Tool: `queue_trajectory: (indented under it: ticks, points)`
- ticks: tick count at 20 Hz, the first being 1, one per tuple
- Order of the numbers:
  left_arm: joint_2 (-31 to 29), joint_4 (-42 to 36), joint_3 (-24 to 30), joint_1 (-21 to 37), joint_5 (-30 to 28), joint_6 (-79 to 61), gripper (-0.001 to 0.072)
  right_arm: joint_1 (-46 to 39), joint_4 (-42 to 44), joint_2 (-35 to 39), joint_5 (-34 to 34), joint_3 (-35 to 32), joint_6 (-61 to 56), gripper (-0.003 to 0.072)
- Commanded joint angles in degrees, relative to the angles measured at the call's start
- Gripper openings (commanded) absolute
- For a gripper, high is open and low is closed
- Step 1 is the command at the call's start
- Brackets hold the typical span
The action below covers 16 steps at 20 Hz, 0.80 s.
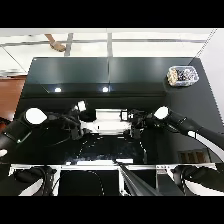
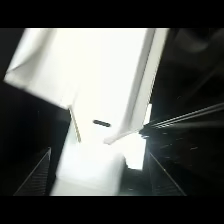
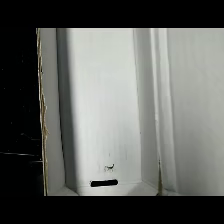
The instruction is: Fold the box and place the chain.
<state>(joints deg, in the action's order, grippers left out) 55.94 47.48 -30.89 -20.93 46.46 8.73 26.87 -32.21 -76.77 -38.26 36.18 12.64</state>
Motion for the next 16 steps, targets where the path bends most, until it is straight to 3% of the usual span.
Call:
queue_trajectory:
  ticks: [1,5,10,11,12,13,16]
  points:
    - [2.2,3.7,1.3,-3.7,-10.2,-9.8,0.0719,0.0,0.0,0.0,0.0,0.0,0.0,0.013]
    - [9.0,2.9,-2.8,-3.7,-5.3,-10.1,0.0712,0.0,0.0,0.0,0.0,0.0,0.0,0.0131]
    - [11.9,0.9,-5.2,-3.7,-0.5,-10.1,0.0624,0.0,0.0,0.0,0.0,0.0,0.0,0.013]
    - [11.9,0.9,-5.2,-3.7,-0.5,-10.1,0.0579,0.0,0.0,0.0,0.0,0.0,0.0,0.0131]
    - [11.9,0.9,-5.2,-3.7,-0.4,-10.1,0.0389,0.0,0.0,0.0,0.0,0.0,0.0,0.0131]
    - [12.0,0.9,-5.2,-3.7,-0.2,-10.1,0.0261,0.0,0.0,0.0,0.0,0.0,0.0,0.013]
    - [12.0,0.7,-5.2,-3.7,-0.1,-10.1,0.0219,0.0,0.0,0.0,0.0,0.0,0.0,0.013]
